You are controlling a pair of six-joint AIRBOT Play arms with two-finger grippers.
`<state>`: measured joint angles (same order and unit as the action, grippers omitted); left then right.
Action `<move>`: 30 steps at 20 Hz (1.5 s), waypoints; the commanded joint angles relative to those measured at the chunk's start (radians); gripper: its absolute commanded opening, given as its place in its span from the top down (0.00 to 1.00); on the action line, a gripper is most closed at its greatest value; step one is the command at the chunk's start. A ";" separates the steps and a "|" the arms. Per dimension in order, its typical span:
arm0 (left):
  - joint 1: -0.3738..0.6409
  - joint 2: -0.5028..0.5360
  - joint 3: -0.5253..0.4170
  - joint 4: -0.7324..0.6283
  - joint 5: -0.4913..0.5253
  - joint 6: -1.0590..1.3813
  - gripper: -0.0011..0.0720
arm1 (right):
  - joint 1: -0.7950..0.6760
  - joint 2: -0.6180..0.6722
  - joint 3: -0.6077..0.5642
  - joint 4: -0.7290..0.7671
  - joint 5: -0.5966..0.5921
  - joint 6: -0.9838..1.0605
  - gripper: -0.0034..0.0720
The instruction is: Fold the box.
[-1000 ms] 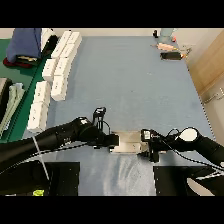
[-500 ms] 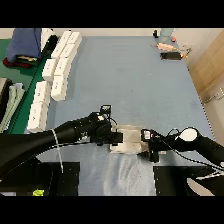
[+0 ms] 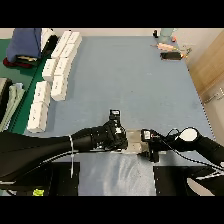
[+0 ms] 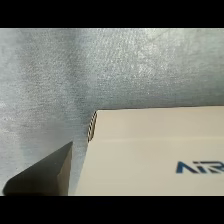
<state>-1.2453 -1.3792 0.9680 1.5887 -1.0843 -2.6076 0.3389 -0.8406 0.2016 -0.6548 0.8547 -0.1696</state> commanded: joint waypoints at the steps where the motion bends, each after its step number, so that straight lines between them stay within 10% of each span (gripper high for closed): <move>1: -0.014 -0.022 0.008 0.041 -0.010 -0.047 0.43 | -0.001 0.000 0.001 0.000 0.000 0.000 0.24; 8: -0.014 -0.024 0.012 0.084 -0.008 -0.113 0.47 | -0.001 0.000 0.001 0.000 0.000 0.000 0.24; 10: -0.015 -0.023 0.012 0.083 0.002 -0.105 0.94 | -0.001 0.000 0.001 0.000 0.000 0.000 0.24; 18: -0.027 -0.023 0.024 0.069 0.000 -0.105 0.96 | -0.001 0.000 0.001 0.000 0.000 0.000 0.24; 19: -0.027 -0.023 0.024 0.068 0.001 -0.105 0.95 | -0.001 0.000 0.001 0.000 0.000 0.000 0.24; 21: -0.027 -0.023 0.024 0.063 0.003 -0.106 0.16 | -0.001 0.000 0.001 0.000 0.000 0.000 0.24; 30: -0.025 0.109 0.063 0.027 -0.147 -0.076 0.12 | -0.001 0.000 0.001 0.000 0.000 0.000 0.24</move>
